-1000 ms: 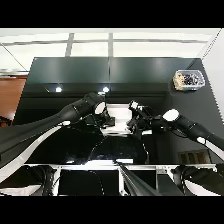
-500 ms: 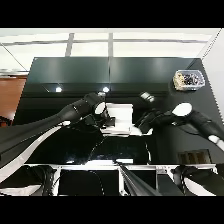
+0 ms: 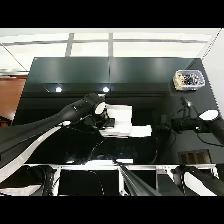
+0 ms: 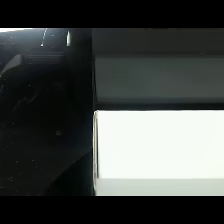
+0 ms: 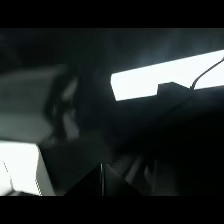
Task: Fold the box and place the chain.
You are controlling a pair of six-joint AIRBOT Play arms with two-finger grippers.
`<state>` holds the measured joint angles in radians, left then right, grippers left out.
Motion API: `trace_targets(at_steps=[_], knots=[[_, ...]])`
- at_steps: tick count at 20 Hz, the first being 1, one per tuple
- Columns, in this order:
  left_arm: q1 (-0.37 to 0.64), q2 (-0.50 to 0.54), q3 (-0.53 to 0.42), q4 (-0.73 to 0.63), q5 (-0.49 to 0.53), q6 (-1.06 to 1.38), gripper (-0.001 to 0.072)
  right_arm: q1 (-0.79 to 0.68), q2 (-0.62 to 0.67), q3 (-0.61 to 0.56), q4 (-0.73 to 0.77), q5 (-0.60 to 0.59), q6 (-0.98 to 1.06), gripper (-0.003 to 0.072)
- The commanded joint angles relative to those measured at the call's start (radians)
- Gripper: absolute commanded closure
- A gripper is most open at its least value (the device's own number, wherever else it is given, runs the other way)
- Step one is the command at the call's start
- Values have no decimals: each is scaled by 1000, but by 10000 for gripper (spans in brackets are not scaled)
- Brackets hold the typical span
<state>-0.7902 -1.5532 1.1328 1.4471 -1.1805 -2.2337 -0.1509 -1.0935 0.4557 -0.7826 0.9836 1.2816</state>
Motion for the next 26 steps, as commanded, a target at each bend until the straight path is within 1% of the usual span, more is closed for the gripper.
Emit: trace_targets(at_steps=[1,3,4,5,7,8,9,10,13,16,17,18,19,20,22,23,26], knots=[[1,0,1,-1,6,0,684,122,-82,-38,147,61,-47,674],[1,0,1,-1,5,0,684,218,-122,-22,310,46,-176,674],[1,0,1,-1,5,0,683,238,-127,-3,337,42,-197,673],[1,0,1,-1,5,0,684,247,-127,21,328,49,-203,673],[1,0,1,-2,2,0,684,244,-126,87,272,108,-203,673],[1,0,1,-1,-1,0,684,245,-126,124,247,151,-203,637],[1,0,1,-1,-1,0,684,245,-126,154,237,179,-202,318],[1,0,1,-1,0,0,684,245,-126,175,238,196,-202,96],[1,0,1,-1,1,0,683,263,-127,193,251,182,-158,97],[1,0,1,-1,2,0,684,342,-127,199,250,134,-103,108],[1,0,1,-1,2,0,683,376,-127,212,249,120,-91,152],[1,0,1,-1,4,0,684,406,-127,227,249,109,-73,155],[1,0,1,-1,8,0,684,436,-127,243,236,98,-39,219],[1,0,1,-1,15,0,684,464,-127,259,188,82,19,219],[1,0,1,-1,26,0,683,515,-127,288,31,56,165,219],[1,0,1,-1,25,0,684,536,-127,298,-9,45,217,219],[1,0,1,-1,19,0,683,586,-139,335,-66,10,290,219]])
